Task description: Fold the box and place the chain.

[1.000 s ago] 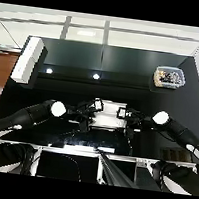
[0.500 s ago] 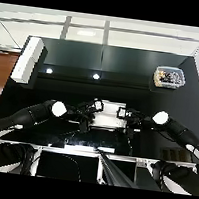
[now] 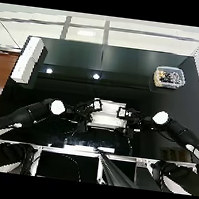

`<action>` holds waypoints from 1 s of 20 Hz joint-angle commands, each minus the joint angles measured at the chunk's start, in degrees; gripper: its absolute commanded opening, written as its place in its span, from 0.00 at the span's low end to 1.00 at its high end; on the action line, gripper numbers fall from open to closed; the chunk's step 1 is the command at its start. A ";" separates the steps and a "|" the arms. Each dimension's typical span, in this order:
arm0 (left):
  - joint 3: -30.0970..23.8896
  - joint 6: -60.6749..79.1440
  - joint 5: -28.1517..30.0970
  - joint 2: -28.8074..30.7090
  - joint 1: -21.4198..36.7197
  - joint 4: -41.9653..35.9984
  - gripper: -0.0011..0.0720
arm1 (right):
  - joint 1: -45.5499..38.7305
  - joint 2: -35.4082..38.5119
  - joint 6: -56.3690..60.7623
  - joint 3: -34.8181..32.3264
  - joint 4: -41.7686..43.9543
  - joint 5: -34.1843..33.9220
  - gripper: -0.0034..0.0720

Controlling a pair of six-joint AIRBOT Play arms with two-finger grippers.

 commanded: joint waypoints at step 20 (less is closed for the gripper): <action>-4.11 -66.34 -24.44 6.45 32.81 11.52 0.06 | 0.00 0.04 -0.04 0.04 -0.04 -0.57 0.14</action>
